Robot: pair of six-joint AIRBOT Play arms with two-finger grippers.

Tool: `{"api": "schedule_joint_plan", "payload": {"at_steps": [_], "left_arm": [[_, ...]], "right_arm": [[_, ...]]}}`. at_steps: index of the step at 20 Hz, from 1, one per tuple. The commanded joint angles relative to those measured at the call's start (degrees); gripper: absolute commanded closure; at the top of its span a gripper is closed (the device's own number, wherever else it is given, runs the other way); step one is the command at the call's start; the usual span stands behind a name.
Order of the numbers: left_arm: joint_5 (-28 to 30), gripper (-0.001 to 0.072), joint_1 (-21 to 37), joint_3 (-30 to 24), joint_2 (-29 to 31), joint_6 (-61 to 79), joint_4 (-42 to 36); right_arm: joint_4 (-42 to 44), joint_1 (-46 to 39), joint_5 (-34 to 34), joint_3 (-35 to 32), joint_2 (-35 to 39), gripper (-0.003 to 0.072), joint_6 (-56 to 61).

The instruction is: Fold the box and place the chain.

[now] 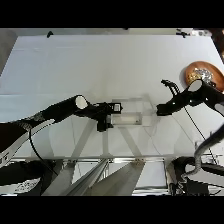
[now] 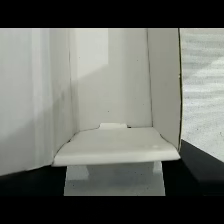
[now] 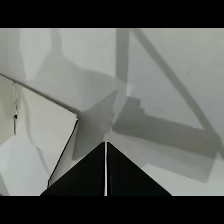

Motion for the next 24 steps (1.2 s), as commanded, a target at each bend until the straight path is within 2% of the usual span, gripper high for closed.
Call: {"api": "schedule_joint_plan", "payload": {"at_steps": [1,5,14,18,19,21,24], "left_arm": [[0.0,0.0274,0.0,0.0,0.0,0.0,0.0],[0.0,0.0274,0.0,0.0,0.0,0.0,0.0],[0.0,0.0274,0.0,0.0,0.0,0.0,0.0],[0.0,0.0274,0.0,0.0,0.0,0.0,0.0],[0.0,0.0274,0.0,0.0,0.0,0.0,0.0],[0.0,0.0274,0.0,0.0,0.0,0.0,0.0],[0.0,0.0274,0.0,0.0,0.0,0.0,0.0]], "right_arm": [[1.0,0.9,0.2,-1.8,-0.4,0.0678,-1.2],[7.8,0.9,0.2,-4.9,-0.3,0.0676,-5.7],[12.4,0.9,2.6,-4.9,1.8,0.0674,-7.5],[15.7,0.9,6.6,-4.9,1.8,0.0670,-9.2],[16.1,0.9,7.1,-4.9,1.8,0.0632,-9.2],[16.4,0.9,7.4,-4.9,2.1,0.0413,-9.5],[16.6,0.9,7.5,-4.8,2.6,0.0394,-9.5]]}}
